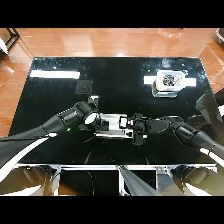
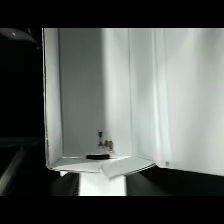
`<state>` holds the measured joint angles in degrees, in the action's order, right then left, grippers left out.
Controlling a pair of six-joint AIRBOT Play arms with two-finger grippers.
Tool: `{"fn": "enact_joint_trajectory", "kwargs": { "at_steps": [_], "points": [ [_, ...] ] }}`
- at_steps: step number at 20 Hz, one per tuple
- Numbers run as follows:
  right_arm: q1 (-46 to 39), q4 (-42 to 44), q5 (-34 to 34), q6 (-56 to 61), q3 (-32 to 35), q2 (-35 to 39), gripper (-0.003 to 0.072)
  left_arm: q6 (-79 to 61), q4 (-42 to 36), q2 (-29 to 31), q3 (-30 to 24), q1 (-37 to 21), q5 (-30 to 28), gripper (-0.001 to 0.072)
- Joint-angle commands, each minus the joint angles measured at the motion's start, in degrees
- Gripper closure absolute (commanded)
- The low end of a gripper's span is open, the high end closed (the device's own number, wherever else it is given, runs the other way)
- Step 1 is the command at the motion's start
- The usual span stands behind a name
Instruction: Fold the box and place the chain.
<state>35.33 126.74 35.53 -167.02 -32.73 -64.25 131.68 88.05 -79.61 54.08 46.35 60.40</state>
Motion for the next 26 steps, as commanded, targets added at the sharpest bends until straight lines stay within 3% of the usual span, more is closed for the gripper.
{"fn": "enact_joint_trajectory", "kwargs": {
  "at_steps": [1,6,16,18,19,20,21,22,23,24,25,26],
  "points": [
    [0.2,1.2,1.2,-0.8,0.0,-0.3,0.045,-0.1,0.0,0.0,0.0,0.0,-0.1,0.0687],
    [1.0,5.0,0.2,-0.7,0.0,-0.5,0.0449,0.0,-0.1,0.0,0.0,0.0,-0.2,0.0687],
    [5.5,6.0,-8.3,0.9,0.0,-3.7,0.0446,0.0,-0.3,0.0,0.0,0.0,-0.4,0.0688],
    [5.5,6.0,-8.2,1.6,0.0,-3.7,0.037,0.0,-0.3,0.0,0.0,0.0,-0.4,0.0688],
    [5.5,5.6,-8.2,1.6,-0.1,-3.6,0.0396,0.0,-0.3,0.0,0.0,0.0,-0.4,0.0688],
    [5.5,5.4,-8.1,1.6,-0.1,-3.6,0.0509,0.0,-0.3,0.0,0.0,0.0,-0.4,0.0688],
    [5.5,5.4,-8.1,1.6,-0.1,-3.6,0.0452,0.0,-0.3,0.0,0.0,0.0,-0.4,0.0688],
    [5.5,5.4,-8.1,1.6,-0.1,-3.6,0.0315,0.0,-0.3,0.0,0.0,0.0,-0.3,0.0688],
    [5.5,5.4,-8.0,1.6,-0.1,-3.6,0.0356,0.0,-0.3,0.0,0.0,0.0,-0.3,0.0688],
    [5.5,5.1,-8.0,1.6,-0.1,-3.6,0.0511,0.0,-0.3,0.0,0.0,0.0,-0.3,0.0688],
    [5.4,5.0,-8.0,1.6,-0.1,-3.4,0.0519,0.0,-0.3,0.0,0.0,0.0,-0.3,0.0688],
    [5.4,4.6,-7.7,1.9,-0.1,-2.8,0.0584,0.0,-0.3,0.0,0.0,0.0,-0.3,0.0688]
  ]
}}
